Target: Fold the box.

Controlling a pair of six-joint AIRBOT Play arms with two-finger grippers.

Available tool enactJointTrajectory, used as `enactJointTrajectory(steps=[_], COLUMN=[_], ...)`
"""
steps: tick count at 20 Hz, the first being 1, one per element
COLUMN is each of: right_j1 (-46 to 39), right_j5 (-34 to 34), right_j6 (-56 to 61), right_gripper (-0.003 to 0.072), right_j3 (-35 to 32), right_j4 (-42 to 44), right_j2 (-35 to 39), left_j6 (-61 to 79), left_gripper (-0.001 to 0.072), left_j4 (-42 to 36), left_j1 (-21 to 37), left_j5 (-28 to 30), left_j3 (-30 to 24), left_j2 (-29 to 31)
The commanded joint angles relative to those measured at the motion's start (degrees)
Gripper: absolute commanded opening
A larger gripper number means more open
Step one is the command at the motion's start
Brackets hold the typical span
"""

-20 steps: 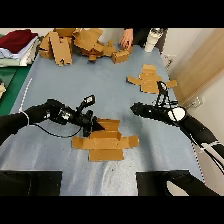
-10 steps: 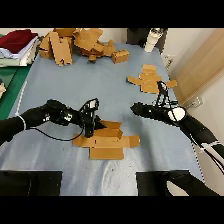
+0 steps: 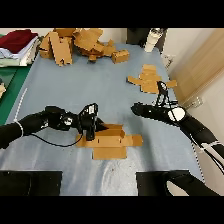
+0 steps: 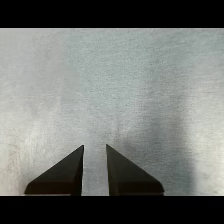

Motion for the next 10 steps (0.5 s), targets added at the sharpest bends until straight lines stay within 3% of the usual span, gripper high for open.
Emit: enactJointTrajectory(steps=[1, 10], right_j1=[0.0, 0.0], right_j5=[-0.02, 0.0], right_j6=[0.02, -0.02], right_gripper=[0.0228, 0.0227], right_j3=[0.04, 0.04], right_j4=[-0.07, -0.09], right_j2=[0.04, 0.04], left_j6=[3.37, 2.01], left_gripper=[0.0014, 0.0014], left_j4=[-1.51, -0.87], left_j1=[-0.09, -0.09], left_j5=[0.57, 0.48], left_j3=[-2.25, -2.23], left_j2=[0.17, 0.17])
